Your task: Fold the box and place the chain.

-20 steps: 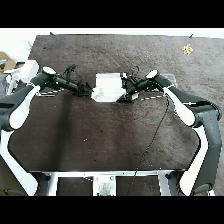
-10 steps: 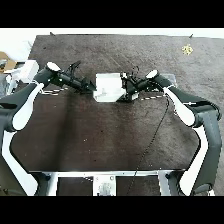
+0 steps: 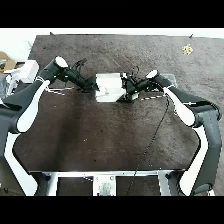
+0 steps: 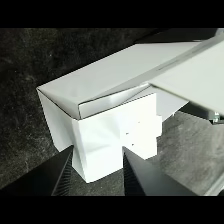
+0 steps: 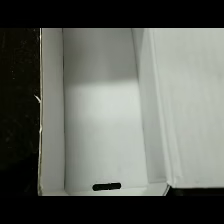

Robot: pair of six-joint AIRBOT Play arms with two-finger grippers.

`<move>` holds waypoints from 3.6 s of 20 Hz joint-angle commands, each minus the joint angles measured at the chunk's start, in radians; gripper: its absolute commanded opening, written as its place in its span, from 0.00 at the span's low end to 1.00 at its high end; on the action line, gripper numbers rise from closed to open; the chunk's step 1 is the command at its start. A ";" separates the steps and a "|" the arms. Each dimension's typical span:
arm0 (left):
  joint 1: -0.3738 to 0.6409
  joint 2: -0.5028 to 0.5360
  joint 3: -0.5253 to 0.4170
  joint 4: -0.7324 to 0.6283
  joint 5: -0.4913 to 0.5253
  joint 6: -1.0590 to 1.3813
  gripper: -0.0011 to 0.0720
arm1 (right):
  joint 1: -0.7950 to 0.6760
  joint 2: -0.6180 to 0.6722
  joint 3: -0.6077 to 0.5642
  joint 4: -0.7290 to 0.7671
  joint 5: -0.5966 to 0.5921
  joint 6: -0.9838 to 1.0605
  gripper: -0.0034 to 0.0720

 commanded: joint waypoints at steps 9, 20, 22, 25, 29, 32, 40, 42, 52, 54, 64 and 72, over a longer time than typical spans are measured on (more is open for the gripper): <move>-0.104 0.000 0.056 0.263 0.027 -0.283 0.48 | 0.000 0.000 0.000 0.000 0.000 0.000 0.72; -0.179 0.000 0.056 0.463 0.086 -0.400 0.48 | 0.000 0.000 0.000 0.000 0.000 0.000 0.72; -0.195 0.000 0.060 0.510 0.079 -0.429 0.48 | -0.001 0.000 0.000 0.000 0.000 0.000 0.72; -0.245 -0.008 0.103 0.667 0.056 -0.496 0.41 | 0.000 0.000 0.000 0.000 0.000 0.000 0.72; -0.286 -0.023 0.128 0.750 0.029 -0.553 0.41 | 0.000 0.000 0.000 0.000 0.000 0.000 0.72; -0.297 -0.040 0.129 0.758 0.017 -0.575 0.41 | 0.000 0.000 0.000 0.000 0.000 0.000 0.72; -0.300 -0.076 0.159 0.784 0.013 -0.628 0.38 | 0.000 0.000 0.000 0.000 0.000 0.000 0.72; -0.300 -0.077 0.163 0.800 0.011 -0.648 0.38 | 0.000 0.000 0.000 0.000 0.000 0.000 0.72; -0.300 -0.090 0.163 0.809 -0.001 -0.665 0.17 | 0.000 0.000 0.000 0.000 0.000 0.000 0.72; -0.300 -0.090 0.163 0.809 -0.006 -0.673 0.11 | 0.000 0.000 0.000 0.000 0.000 0.000 0.72; -0.299 -0.082 0.163 0.786 -0.010 -0.636 0.64 | 0.000 0.000 0.000 0.000 0.000 0.000 0.72; -0.295 -0.079 0.336 0.773 -0.248 -0.564 0.68 | 0.000 0.000 0.000 0.000 0.000 0.000 0.72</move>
